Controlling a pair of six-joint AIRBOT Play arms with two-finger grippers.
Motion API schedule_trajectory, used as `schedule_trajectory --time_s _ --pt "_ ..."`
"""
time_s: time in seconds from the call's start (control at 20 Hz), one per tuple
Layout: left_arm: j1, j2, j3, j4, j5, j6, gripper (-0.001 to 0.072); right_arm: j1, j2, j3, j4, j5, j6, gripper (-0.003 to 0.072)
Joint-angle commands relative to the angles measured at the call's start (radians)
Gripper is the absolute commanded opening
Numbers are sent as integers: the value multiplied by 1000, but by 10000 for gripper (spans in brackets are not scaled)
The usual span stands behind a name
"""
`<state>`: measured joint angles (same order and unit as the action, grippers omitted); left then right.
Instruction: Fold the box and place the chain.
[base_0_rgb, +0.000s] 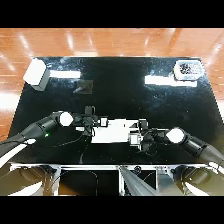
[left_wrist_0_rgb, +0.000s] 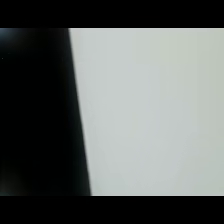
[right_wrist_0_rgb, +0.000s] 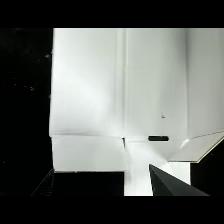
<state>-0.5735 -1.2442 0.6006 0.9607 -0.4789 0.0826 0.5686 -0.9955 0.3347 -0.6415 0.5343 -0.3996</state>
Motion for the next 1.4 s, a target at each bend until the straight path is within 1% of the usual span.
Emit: schedule_trajectory --time_s 0.0,0.3,0.4,0.55,0.65,0.95,1.1,1.2,1.35 --pt "1 -1 0 0 0 0 23 1 -13 0 43 -23 -55 697" --pt "1 -1 0 0 0 0 23 1 -18 0 60 -16 -56 697" --pt "1 -1 0 0 0 0 23 1 -21 0 101 -16 -79 697" --pt "1 -1 0 0 0 0 23 2 -55 0 194 -22 -202 697" --pt "1 -1 0 0 0 0 23 17 -67 0 204 -24 -237 697" --pt "1 -1 0 0 0 -1 23 61 -68 0 225 -18 -237 697" --pt "1 -1 0 0 0 -1 23 63 -68 0 293 -80 -237 697" --pt "1 -1 0 0 0 -1 23 63 -68 0 294 -129 -237 697" --pt "1 -1 0 0 0 -1 22 63 -68 0 293 -118 -237 697"
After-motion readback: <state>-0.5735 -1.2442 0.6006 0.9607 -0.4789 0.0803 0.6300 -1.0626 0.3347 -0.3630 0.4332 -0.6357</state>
